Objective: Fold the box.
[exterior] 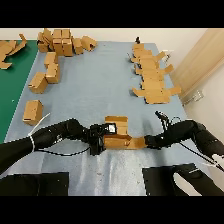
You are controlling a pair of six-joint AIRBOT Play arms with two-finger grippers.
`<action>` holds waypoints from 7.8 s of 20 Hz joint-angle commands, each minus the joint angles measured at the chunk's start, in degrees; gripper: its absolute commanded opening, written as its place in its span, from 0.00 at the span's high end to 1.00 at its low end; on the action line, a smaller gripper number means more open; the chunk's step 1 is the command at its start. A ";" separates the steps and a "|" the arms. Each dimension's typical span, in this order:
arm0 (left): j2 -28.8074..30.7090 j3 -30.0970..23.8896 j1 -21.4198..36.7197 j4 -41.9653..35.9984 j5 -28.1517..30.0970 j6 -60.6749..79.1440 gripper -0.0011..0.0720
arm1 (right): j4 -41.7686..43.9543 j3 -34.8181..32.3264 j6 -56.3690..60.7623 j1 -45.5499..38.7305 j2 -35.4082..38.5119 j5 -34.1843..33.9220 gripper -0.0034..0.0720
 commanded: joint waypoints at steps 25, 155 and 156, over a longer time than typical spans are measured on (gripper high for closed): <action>0.02 0.02 0.02 -0.02 -0.02 0.00 0.28 | 18.86 -3.21 -7.50 0.00 3.06 4.55 0.95; -0.46 3.28 0.11 12.00 -4.11 -11.17 0.27 | 29.73 19.15 -18.38 1.68 -25.92 5.62 0.95; -0.44 3.28 0.11 12.00 -4.28 -11.19 0.27 | 32.44 19.96 -20.85 1.68 -28.50 4.39 0.95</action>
